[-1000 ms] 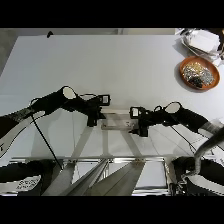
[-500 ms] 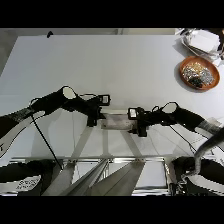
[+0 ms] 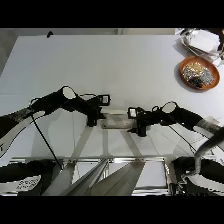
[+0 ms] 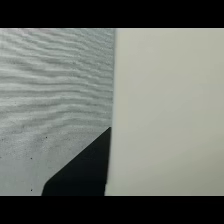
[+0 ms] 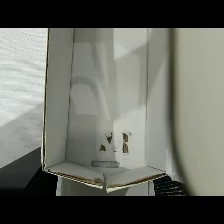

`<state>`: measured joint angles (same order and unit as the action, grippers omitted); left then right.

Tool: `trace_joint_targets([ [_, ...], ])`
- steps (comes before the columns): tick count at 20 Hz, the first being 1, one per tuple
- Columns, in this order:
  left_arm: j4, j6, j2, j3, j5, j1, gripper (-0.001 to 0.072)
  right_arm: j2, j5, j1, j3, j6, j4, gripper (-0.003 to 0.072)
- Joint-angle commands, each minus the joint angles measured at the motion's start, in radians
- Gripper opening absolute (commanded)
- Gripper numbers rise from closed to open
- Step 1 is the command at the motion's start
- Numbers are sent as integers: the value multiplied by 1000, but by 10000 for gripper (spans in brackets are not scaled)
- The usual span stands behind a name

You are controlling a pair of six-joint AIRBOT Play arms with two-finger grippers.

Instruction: Fold the box and place the chain.

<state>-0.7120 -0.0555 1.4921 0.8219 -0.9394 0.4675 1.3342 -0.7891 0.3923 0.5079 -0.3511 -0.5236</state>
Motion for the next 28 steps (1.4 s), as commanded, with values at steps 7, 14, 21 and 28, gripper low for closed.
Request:
trace_joint_targets([
  [7,0,0,0,0,0,0,12,5,-9,1,-1,10,-2,379],
  [14,0,0,0,0,0,0,12,5,-31,1,-1,10,-2,379],
  [21,5,0,0,0,1,0,11,5,-31,1,-1,10,-2,379],
  [28,2,15,0,0,-28,-1,335,5,-31,1,-1,10,-2,379],
])
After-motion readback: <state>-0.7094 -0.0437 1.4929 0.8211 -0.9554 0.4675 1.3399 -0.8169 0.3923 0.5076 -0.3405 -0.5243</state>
